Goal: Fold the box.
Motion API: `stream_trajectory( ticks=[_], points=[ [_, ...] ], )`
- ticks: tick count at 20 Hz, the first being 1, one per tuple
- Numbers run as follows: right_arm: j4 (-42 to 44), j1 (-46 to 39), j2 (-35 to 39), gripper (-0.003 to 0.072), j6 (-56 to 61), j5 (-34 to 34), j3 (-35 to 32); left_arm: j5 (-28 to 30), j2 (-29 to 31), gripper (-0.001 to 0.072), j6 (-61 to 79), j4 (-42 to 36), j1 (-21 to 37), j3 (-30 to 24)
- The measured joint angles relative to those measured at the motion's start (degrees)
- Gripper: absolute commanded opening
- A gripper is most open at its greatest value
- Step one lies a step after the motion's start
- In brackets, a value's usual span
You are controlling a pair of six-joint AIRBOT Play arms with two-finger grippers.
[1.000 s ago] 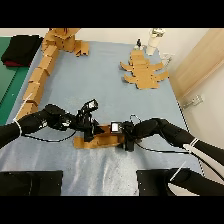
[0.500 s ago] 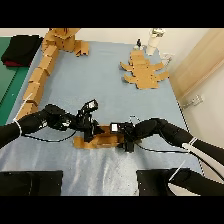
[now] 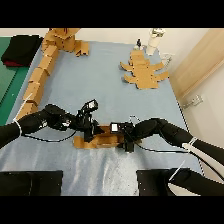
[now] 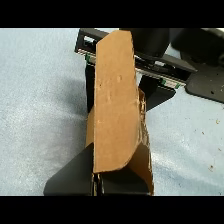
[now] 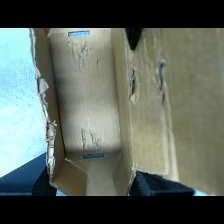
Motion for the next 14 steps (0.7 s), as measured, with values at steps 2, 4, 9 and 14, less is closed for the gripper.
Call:
stream_trajectory(
  ticks=[2,4,9,14],
  points=[
    [0.00,0.00,0.00,0.0504,0.00,-0.11,0.00,0.00,0.00,0.0012,0.00,0.00,0.00,-0.02],
    [0.00,0.00,0.00,0.0503,0.00,-0.11,0.00,0.00,0.00,0.0012,0.00,0.00,0.00,-0.02],
    [0.00,0.00,0.00,0.0504,0.00,-0.13,0.00,0.28,0.00,0.0012,0.00,-0.07,0.00,-0.02],
    [0.02,0.00,0.00,0.0503,0.02,-0.15,0.00,0.74,0.00,0.0012,0.00,-0.33,0.00,-0.02]
  ],
)
